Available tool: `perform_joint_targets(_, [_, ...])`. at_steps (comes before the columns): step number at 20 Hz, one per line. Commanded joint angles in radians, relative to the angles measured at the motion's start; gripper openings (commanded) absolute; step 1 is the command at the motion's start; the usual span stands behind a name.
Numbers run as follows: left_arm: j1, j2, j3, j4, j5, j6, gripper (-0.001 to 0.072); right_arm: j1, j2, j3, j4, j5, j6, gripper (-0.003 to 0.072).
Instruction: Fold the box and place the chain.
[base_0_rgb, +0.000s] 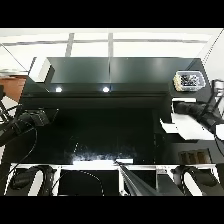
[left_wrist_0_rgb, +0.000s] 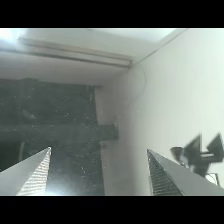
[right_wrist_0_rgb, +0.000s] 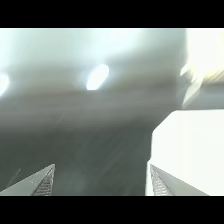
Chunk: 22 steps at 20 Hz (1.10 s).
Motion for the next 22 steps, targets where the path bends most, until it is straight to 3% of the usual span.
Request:
perform_joint_targets(1, [-0.001, 0.001, 0.000, -0.014, -0.011, 0.000, 0.0709, -0.131, -0.053, 0.072, -0.081, -0.264, 0.001, 0.0706])
perform_joint_targets(4, [-0.001, 0.001, 0.000, -0.018, -0.006, 0.000, 0.0709, -0.407, -0.252, 0.272, -0.079, -0.088, 0.074, 0.0706])
perform_joint_targets(7, [-0.001, 0.001, 0.000, -0.018, -0.007, 0.000, 0.0709, -0.645, -0.484, 0.504, -0.079, 0.228, 0.173, 0.0707])
perform_joint_targets(10, [-0.001, 0.001, 0.000, -0.014, -0.010, 0.002, 0.0709, -0.813, -0.661, 0.642, -0.210, 0.562, 0.154, 0.0706])
perform_joint_targets(13, [-0.001, 0.000, 0.000, -0.014, -0.008, 0.002, 0.0709, -0.927, -0.746, 0.651, -0.205, 0.750, 0.132, 0.0707])
perform_joint_targets(16, [-0.001, 0.000, 0.000, -0.014, -0.009, 0.002, 0.0709, -0.978, -0.810, 0.651, -0.029, 0.890, -0.121, 0.0708])
perform_joint_targets(19, [-0.001, 0.000, 0.000, -0.014, -0.009, 0.002, 0.0709, -0.979, -0.872, 0.651, 0.089, 0.963, -0.214, 0.0707])
perform_joint_targets(22, [-0.001, 0.000, 0.000, -0.014, -0.009, 0.002, 0.0709, -0.975, -0.948, 0.651, 0.069, 1.041, -0.214, 0.0708])
